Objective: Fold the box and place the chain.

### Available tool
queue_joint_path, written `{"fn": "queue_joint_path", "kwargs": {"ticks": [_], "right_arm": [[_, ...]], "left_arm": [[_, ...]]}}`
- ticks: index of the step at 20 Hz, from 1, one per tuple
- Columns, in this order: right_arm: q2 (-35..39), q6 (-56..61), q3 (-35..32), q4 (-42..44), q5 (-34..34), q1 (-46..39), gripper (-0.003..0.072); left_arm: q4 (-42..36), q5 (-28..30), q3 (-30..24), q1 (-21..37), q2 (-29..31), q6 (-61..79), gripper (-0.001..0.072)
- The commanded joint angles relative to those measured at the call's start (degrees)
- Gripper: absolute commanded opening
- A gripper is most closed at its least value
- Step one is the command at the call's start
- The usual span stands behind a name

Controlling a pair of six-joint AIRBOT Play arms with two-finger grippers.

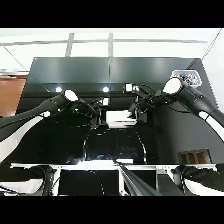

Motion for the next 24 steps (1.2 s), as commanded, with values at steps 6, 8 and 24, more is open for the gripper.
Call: {"fn": "queue_joint_path", "kwargs": {"ticks": [6, 8, 24], "right_arm": [[-0.2, 0.0, 0.1, 0.0, -0.5, 1.3, 0.0227], [-0.3, 0.0, 0.1, 0.0, -0.9, 1.8, 0.0227], [-0.3, 3.4, 0.1, -3.7, 1.3, 1.8, 0.0269]], "left_arm": [[0.0, 0.0, 0.0, 0.0, 0.0, 0.0, 0.0367], [0.0, 0.0, 0.0, 0.0, 0.0, 0.0, 0.0367], [0.0, -0.1, 0.0, 0.0, 0.0, 0.0, 0.0368]]}}
